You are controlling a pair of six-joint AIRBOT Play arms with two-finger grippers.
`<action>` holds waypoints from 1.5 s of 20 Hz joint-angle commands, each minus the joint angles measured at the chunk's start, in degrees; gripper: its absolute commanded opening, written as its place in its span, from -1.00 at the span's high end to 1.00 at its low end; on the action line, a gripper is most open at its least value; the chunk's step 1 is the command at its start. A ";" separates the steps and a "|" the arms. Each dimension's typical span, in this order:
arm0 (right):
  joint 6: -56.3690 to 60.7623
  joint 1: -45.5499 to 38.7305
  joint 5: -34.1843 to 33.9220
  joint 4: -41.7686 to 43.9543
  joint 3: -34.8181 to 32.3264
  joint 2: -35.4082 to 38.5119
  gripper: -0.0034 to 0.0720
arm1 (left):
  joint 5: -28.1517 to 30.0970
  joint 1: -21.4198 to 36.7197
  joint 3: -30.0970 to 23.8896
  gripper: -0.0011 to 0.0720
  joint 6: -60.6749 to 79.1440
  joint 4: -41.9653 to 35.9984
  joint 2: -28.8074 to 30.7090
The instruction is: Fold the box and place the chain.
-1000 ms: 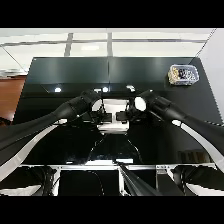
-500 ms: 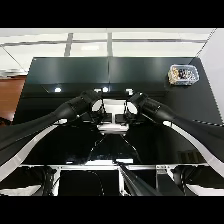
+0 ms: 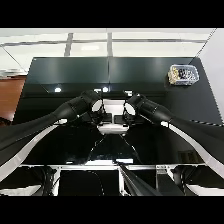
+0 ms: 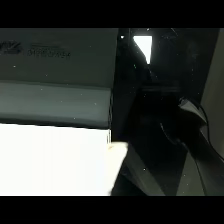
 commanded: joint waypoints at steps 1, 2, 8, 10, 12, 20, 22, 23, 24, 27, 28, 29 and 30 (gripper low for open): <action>-0.11 0.07 0.09 0.07 0.04 -0.04 0.87 | 0.17 0.02 0.07 0.89 0.13 0.07 0.02; -0.11 0.04 0.11 0.07 0.04 0.00 0.85 | 0.17 0.02 0.07 0.89 0.13 0.07 0.02; -0.07 0.00 0.15 0.04 0.07 0.26 0.35 | 0.17 0.02 0.07 0.89 0.13 0.07 0.02; -0.07 -0.09 0.17 0.04 0.07 0.48 0.35 | 0.17 0.02 0.07 0.89 0.13 0.07 0.02; -0.04 -0.20 0.20 0.02 0.07 0.50 0.37 | 0.17 0.02 0.07 0.89 0.13 0.07 0.02; 0.28 -0.44 0.31 -0.02 0.07 1.07 0.01 | 0.15 0.02 0.07 0.89 0.13 0.07 0.02; -1.09 -1.18 0.74 -0.20 0.07 3.61 -0.09 | 0.15 0.02 0.07 0.89 0.13 0.07 0.02; -2.51 -1.81 1.16 -0.26 0.07 5.92 -0.09 | 0.15 0.02 0.07 0.89 0.13 0.07 0.02; -4.20 -2.49 1.66 -0.33 0.07 8.61 -0.09 | 0.15 0.02 0.07 0.89 0.13 0.07 0.02; -7.74 -5.25 3.37 -7.32 0.07 19.37 -0.09 | -0.26 0.02 0.07 0.89 0.13 0.07 0.02; -7.74 -6.14 3.54 -13.35 0.04 22.40 -0.09 | -0.26 0.02 0.07 0.89 0.13 0.07 0.02; -7.72 -7.02 3.91 -21.86 0.04 24.83 -0.09 | -0.26 0.02 0.07 0.89 0.13 0.07 0.02; -7.69 -8.02 4.48 -30.29 0.02 25.99 -0.09 | -0.26 0.02 0.07 0.89 0.13 0.07 0.02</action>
